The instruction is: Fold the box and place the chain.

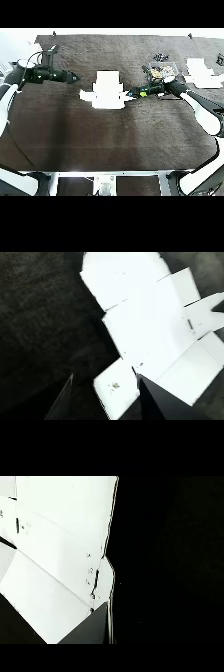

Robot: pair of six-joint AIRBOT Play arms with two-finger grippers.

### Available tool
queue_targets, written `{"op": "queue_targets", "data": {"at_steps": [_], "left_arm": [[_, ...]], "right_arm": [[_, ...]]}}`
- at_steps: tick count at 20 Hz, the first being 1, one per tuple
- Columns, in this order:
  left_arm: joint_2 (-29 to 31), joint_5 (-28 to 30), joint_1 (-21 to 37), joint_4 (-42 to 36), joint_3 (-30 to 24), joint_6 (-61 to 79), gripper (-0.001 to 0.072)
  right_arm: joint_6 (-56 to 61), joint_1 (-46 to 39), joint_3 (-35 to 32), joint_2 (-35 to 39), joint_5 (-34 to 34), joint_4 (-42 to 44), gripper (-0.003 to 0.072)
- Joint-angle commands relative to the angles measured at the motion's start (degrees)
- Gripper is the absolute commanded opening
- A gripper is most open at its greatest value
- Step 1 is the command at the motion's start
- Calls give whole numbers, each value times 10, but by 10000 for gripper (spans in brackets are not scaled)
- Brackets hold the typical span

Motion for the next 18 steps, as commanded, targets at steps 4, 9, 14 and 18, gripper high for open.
{"op": "queue_targets", "data": {"at_steps": [4, 9, 14, 18], "left_arm": [[-71, 6, -48, 142, 134, -102, 468], [-134, -44, -65, 143, 199, -130, 487], [-169, -64, -72, 116, 206, -122, 517], [-179, -74, -72, 80, 211, -112, 544]], "right_arm": [[-16, 1, 0, 0, 1, 0, 12], [-21, 1, 0, 0, 1, 0, 12], [-22, 0, -1, 0, 1, 0, 13], [-24, 1, -1, 0, 1, 0, 13]]}}
